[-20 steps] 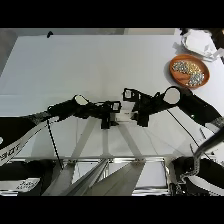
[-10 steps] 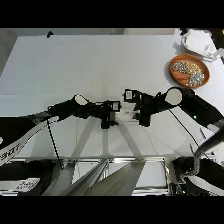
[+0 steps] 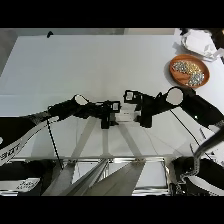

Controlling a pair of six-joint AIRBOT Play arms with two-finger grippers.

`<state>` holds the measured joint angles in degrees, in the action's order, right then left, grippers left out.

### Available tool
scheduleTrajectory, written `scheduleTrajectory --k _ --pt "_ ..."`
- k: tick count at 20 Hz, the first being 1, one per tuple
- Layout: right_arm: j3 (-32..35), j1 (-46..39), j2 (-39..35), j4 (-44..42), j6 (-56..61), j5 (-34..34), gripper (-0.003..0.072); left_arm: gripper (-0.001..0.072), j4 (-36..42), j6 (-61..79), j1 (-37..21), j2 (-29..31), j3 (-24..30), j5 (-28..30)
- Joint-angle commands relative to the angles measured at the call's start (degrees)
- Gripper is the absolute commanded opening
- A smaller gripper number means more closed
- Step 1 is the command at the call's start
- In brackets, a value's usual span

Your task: Fold the box and place the chain.

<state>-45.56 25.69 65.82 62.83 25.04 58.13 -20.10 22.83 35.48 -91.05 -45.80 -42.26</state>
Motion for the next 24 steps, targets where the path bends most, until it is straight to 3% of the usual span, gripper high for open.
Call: scheduleTrajectory --k 1,9,14,15,16,17,21,24 --pt "-0.02 0.07 -0.2 -0.33 0.17 1.18 0.0482 0.0314 0.11 -0.13 -0.04 0.04 -0.02 0.02" --pt "-0.02 0.07 -2.8 0.07 0.17 -0.44 0.0482 0.0314 0.11 -0.11 -0.04 0.04 -0.02 0.02" --pt "-0.02 -0.07 -8.94 -3.21 0.2 -0.72 0.0475 0.0314 0.11 -0.11 -0.04 0.04 -0.02 0.04" --pt "-0.02 -0.09 -9.64 -5.6 0.44 -0.72 0.0387 0.0314 0.11 -0.11 -0.04 0.04 -0.02 0.02" --pt "0.02 -0.57 -9.6 -9.51 0.46 -0.33 0.012 0.0314 0.11 -0.11 -0.04 0.04 -0.02 0.04" --pt "0.52 -1.68 -9.2 -14.82 -0.44 -0.46 0.0016 0.0314 0.11 -0.11 -0.04 0.04 -0.02 0.02" --pt "8.2 -8.15 -7.89 -33.92 -12.59 -0.96 0.0008 0.0314 0.11 -0.11 -0.04 0.04 -0.02 0.02" --pt "14.84 -11.74 -7.8 -41.53 -19.15 -1.7 0.0007 0.0314 0.11 -0.11 -0.04 0.04 -0.02 0.04"
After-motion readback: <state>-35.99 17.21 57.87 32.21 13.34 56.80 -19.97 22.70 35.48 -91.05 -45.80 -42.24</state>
